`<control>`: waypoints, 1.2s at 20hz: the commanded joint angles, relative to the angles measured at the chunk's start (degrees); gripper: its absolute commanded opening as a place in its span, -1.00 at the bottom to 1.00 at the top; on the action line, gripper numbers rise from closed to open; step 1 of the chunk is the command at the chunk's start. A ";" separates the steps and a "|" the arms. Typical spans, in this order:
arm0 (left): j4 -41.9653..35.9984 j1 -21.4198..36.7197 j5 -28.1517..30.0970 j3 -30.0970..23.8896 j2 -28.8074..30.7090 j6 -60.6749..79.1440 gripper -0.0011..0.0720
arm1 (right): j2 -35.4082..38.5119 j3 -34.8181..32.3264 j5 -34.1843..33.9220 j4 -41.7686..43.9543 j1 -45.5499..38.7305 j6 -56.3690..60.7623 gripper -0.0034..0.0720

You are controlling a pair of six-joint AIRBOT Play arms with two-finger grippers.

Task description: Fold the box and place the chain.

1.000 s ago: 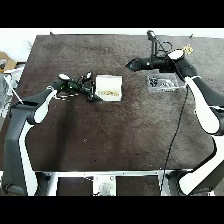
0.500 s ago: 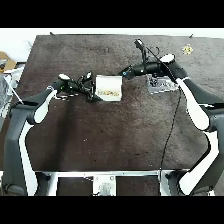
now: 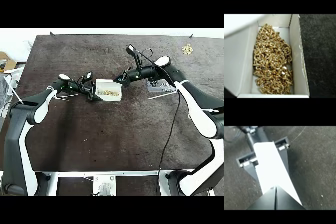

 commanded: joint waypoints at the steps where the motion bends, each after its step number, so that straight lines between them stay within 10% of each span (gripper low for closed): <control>1: 0.02 0.07 0.00 0.04 0.02 0.02 0.33 | 3.50 -8.00 -5.25 0.52 0.46 -7.26 -0.92; 3: 0.02 0.07 0.00 0.04 0.02 0.02 0.33 | 3.48 -9.84 -5.01 2.99 0.52 -10.29 -0.46; 9: 0.02 0.07 0.02 0.04 0.02 0.02 0.33 | 3.48 -10.10 -5.86 4.07 2.86 -19.37 -0.06; 23: 0.02 0.07 0.00 0.04 0.02 0.02 0.33 | 4.74 -6.95 -13.18 15.93 1.40 -23.08 -0.25; 24: 0.02 0.07 0.02 0.04 0.02 0.02 0.33 | 4.74 -6.91 -14.25 16.92 0.87 -22.97 -0.56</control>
